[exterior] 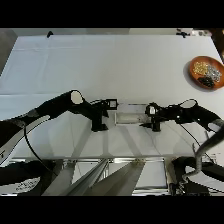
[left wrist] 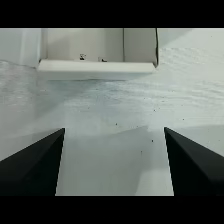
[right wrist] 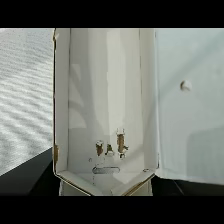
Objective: Fold the box and place the chain.
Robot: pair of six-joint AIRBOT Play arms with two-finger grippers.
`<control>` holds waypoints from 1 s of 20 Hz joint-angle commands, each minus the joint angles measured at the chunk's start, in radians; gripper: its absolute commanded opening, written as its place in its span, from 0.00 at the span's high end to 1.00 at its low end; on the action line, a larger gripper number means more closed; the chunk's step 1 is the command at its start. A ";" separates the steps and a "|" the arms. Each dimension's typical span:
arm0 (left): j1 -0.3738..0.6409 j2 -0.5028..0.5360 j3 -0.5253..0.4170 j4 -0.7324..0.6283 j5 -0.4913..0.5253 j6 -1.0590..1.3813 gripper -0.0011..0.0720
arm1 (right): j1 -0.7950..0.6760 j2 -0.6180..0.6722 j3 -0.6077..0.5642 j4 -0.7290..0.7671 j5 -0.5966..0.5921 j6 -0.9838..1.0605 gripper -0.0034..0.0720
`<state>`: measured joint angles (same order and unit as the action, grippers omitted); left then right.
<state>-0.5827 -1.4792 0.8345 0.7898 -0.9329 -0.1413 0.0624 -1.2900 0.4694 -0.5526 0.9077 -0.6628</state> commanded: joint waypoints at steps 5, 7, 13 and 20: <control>-0.031 -0.027 0.005 -0.087 0.129 0.050 0.01 | 0.001 0.000 0.000 0.000 0.000 0.000 0.34; -0.038 -0.027 0.005 -0.096 0.128 0.075 0.01 | 0.001 0.000 0.000 0.000 0.000 0.000 0.34; -0.067 -0.027 0.005 -0.109 0.152 0.097 0.01 | 0.001 0.000 0.000 0.000 0.000 0.000 0.34; -0.103 -0.029 0.005 -0.128 0.203 0.096 0.01 | 0.001 0.000 0.000 0.000 0.000 0.000 0.34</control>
<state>-0.6727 -1.5066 0.8383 0.6758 -0.7555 -0.0467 0.0624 -1.2900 0.4694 -0.5529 0.9077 -0.6628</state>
